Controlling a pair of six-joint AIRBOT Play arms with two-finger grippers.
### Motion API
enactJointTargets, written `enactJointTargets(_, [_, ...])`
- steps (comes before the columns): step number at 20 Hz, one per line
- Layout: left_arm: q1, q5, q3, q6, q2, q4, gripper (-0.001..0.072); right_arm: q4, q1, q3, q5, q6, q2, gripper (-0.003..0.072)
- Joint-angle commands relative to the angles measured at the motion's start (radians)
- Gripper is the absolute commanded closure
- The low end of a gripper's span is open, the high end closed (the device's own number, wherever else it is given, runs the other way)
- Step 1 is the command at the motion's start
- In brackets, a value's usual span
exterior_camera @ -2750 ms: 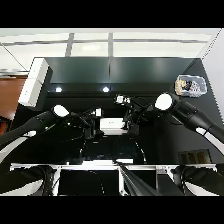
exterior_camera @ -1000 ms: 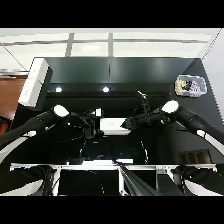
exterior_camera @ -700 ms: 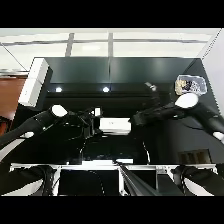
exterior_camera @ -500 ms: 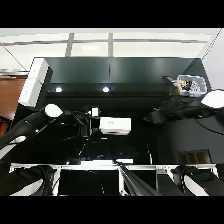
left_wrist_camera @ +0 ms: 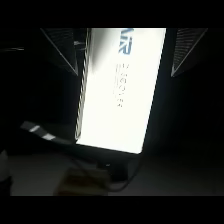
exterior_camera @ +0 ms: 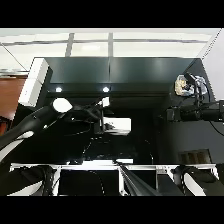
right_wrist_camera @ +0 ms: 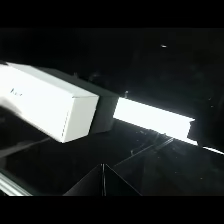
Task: Fold the box and place the chain.
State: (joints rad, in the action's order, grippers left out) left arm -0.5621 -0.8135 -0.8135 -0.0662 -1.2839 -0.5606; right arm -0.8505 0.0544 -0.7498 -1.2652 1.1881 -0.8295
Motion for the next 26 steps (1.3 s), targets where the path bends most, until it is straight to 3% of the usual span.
enactJointTargets(1, [-0.016,-0.103,-0.121,-0.149,-0.127,-0.060,-0.0004,0.038,0.006,0.006,0.013,-0.004,0.004,0.0671])
enactJointTargets(4, [-0.016,-0.136,-0.141,-0.148,-0.172,-0.064,-0.0004,0.045,0.006,0.006,0.014,-0.024,0.004,0.0671])
enactJointTargets(17, [-0.051,-0.162,-0.141,-0.108,-0.173,-0.162,-0.0004,0.051,0.006,0.006,0.029,-0.018,0.004,0.0671])
enactJointTargets(22, [-0.111,-0.098,-0.141,-0.094,-0.179,-0.293,-0.0004,0.064,0.006,0.006,0.032,-0.017,0.004,0.0671])
enactJointTargets(24, [-0.138,-0.022,-0.131,-0.121,-0.206,-0.316,-0.0004,0.069,0.006,0.006,0.034,-0.016,0.004,0.0671])
enactJointTargets(25, [-0.151,0.015,-0.130,-0.135,-0.219,-0.327,0.0011,0.075,0.006,0.006,0.030,-0.014,0.004,0.0671])
enactJointTargets(26, [-0.157,0.053,-0.132,-0.203,-0.217,-0.360,0.0196,0.076,0.006,0.006,0.022,-0.014,0.004,0.0671])
